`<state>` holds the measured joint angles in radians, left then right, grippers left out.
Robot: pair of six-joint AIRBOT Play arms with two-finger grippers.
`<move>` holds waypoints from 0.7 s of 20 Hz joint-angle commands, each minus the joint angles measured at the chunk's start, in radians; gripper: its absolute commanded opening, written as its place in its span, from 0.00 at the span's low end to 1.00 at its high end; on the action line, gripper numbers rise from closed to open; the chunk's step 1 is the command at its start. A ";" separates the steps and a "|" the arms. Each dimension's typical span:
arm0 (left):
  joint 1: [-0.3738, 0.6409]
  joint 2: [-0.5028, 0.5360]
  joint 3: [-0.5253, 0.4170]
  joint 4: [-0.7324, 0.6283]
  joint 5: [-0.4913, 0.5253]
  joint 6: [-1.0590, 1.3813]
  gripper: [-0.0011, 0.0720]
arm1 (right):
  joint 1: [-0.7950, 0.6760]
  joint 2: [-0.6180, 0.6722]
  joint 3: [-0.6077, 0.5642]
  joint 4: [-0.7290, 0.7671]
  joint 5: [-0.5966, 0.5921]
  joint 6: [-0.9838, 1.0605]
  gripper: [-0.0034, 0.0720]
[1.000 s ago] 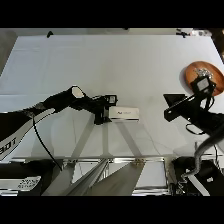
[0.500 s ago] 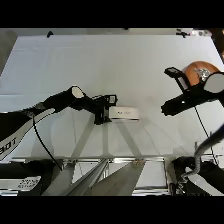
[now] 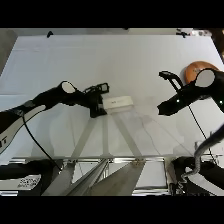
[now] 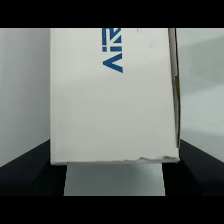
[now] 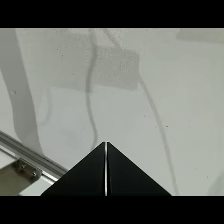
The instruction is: Fold the box and place the chain.
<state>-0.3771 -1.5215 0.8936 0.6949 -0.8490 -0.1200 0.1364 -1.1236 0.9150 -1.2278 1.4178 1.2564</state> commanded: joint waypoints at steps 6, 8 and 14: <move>0.503 0.143 0.001 0.457 0.015 -0.523 0.65 | 0.000 -0.004 0.001 0.001 -0.033 -0.001 0.06; 0.629 0.156 0.001 0.492 0.001 -0.584 0.65 | 0.000 -0.004 0.001 0.001 -0.047 -0.001 0.06; 0.864 0.155 0.001 0.492 -0.031 -0.671 0.65 | 0.000 -0.004 0.001 0.001 -0.055 -0.001 0.06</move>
<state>0.3847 -1.3705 0.8936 1.1633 -0.8581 -0.7330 0.1364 -1.1267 0.9150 -1.2266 1.3693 1.2552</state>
